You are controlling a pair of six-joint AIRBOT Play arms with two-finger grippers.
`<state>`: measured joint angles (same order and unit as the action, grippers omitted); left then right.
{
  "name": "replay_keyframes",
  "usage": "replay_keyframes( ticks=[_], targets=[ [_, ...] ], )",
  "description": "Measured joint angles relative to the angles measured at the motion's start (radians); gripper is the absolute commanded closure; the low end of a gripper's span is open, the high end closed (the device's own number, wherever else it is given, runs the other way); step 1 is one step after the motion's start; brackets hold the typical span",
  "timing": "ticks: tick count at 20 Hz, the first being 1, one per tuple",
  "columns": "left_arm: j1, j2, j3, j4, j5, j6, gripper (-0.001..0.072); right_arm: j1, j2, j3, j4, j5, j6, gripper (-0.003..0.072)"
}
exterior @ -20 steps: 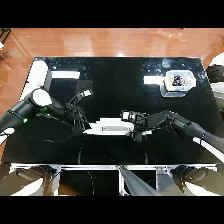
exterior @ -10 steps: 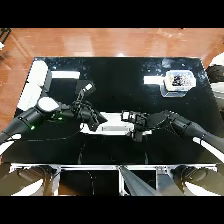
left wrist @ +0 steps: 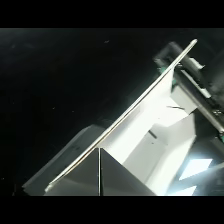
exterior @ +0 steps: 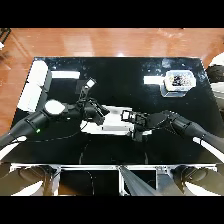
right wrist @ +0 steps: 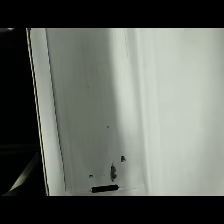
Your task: Fold the box and place the chain.
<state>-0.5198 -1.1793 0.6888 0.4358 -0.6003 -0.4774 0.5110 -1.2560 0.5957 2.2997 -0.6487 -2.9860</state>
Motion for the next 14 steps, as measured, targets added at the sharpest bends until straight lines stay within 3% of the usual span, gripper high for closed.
replay_keyframes(
  ticks=[8, 11, 14],
  targets=[
    [-0.026, -0.077, 0.003, 0.005, 0.036, 0.002, 0.0693, 0.000, 0.000, 0.000, 0.000, -0.002, 0.000, 0.0165],
    [0.001, -0.031, 0.010, 0.048, 0.031, 0.003, 0.0693, 0.000, 0.000, 0.000, 0.000, -0.002, 0.000, 0.0165],
    [0.061, 0.050, 0.013, 0.115, -0.055, 0.002, 0.0692, 0.000, 0.000, 0.000, -0.001, -0.002, 0.000, 0.0165]
  ],
)
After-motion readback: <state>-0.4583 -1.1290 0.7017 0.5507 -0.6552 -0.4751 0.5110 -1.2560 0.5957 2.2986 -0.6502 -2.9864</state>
